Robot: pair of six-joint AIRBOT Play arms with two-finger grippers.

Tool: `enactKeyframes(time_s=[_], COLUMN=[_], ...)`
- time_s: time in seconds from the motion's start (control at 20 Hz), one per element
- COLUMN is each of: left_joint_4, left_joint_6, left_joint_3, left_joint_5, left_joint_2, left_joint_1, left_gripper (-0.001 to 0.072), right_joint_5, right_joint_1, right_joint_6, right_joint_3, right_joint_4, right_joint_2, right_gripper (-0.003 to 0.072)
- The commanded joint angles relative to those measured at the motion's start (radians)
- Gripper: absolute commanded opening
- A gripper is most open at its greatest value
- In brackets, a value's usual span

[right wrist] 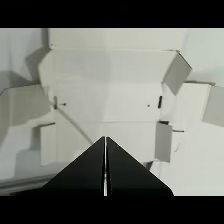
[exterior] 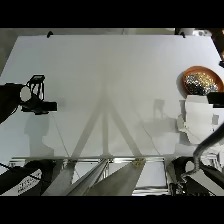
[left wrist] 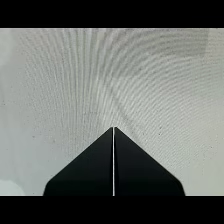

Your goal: Fold the box and place the chain.

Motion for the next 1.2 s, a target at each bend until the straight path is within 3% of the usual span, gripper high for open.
enactKeyframes(time_s=[0.0, 0.2, 0.25, 0.35, 0.4, 0.65, 0.8, 1.15], left_joint_4=[0.0, 0.0, 0.0, 0.0, 0.0, 0.0, 0.0, 0.0], left_joint_6=[0.0, 0.0, 0.0, 0.0, 0.0, 0.0, 0.0, 0.0], left_joint_3=[0.0, 0.0, 0.0, 0.0, 0.0, 0.0, 0.0, 0.0], left_joint_5=[0.0, 0.0, 0.0, 0.0, 0.0, 0.0, 0.0, 0.0], left_joint_2=[0.001, 0.001, 0.001, 0.001, 0.001, 0.001, 0.001, 0.001], left_joint_1=[0.001, 0.001, 0.001, 0.001, 0.001, 0.001, 0.001, 0.001], left_gripper=[0.0013, 0.0013, 0.0013, 0.0013, 0.0013, 0.0013, 0.0013, 0.0013], right_joint_5=[-0.015, -0.102, -0.105, -0.108, -0.108, -0.07, -0.066, -0.05], right_joint_1=[-0.182, -0.338, -0.367, -0.407, -0.422, -0.532, -0.607, -0.653], right_joint_6=[-0.058, -0.103, -0.129, -0.128, -0.129, -0.178, -0.237, -0.451], right_joint_3=[0.017, 0.017, 0.017, 0.017, 0.017, 0.141, 0.24, 0.259], right_joint_4=[0.027, 0.038, 0.038, 0.031, 0.009, -0.047, 0.062, 0.042], right_joint_2=[-0.01, -0.026, -0.043, -0.099, -0.13, -0.309, -0.403, -0.561], right_gripper=[0.0009, 0.0011, 0.0041, 0.0451, 0.0479, 0.0484, 0.0483, 0.0481])
